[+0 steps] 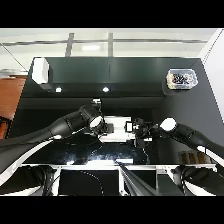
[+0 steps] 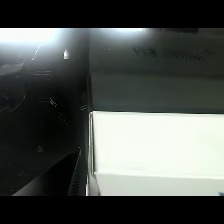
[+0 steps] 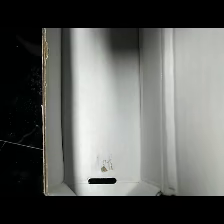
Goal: Fold the box and place the chain.
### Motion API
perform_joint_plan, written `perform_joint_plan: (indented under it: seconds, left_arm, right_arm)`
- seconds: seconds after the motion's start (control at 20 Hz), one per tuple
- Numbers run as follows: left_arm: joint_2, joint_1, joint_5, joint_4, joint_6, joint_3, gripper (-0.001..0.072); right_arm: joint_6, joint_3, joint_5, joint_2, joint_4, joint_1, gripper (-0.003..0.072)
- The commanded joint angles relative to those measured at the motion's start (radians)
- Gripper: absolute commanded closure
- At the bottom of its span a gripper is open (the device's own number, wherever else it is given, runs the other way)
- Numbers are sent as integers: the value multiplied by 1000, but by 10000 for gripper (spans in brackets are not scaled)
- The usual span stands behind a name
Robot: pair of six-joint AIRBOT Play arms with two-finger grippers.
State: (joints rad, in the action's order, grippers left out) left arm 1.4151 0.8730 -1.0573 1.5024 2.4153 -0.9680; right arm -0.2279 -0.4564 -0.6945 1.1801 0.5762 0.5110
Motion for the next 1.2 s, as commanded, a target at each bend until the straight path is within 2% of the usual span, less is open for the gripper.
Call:
perform_joint_plan:
  seconds: [0.0, 0.05, 0.45, 0.5, 0.55, 0.8, 0.85, 0.9, 0.95, 1.15]
  left_arm:
    - [3, 0, 13, 0, 1, 0, 460]
    - [5, 0, 13, 0, 0, 0, 492]
    - [15, 0, 6, 0, 0, 0, 494]
    - [16, 1, 6, 0, 0, 0, 552]
    - [16, 1, 11, 0, 0, -1, 671]
    - [16, 0, 24, -18, 0, -2, 684]
    - [16, 0, 24, -19, 0, -2, 660]
    - [16, -1, 24, -19, 0, -2, 507]
    - [16, -1, 24, -19, 0, -2, 395]
    - [15, -2, 8, -18, 0, -2, 394]
  right_arm:
    - [0, 0, 0, 0, 0, 0, 273]
    - [0, 0, 0, 0, 0, 0, 273]
    - [0, 0, 0, 0, 0, 0, 273]
    - [0, 0, 0, 0, 0, 0, 273]
    - [0, 0, 0, 0, 0, 0, 273]
    - [0, 0, 0, 0, 0, 0, 273]
    - [0, 0, 0, 0, 0, 0, 273]
    - [0, 0, 0, 0, 0, 0, 273]
    - [0, 0, 0, 0, 0, 0, 273]
    - [0, 0, 0, 0, 0, 0, 273]
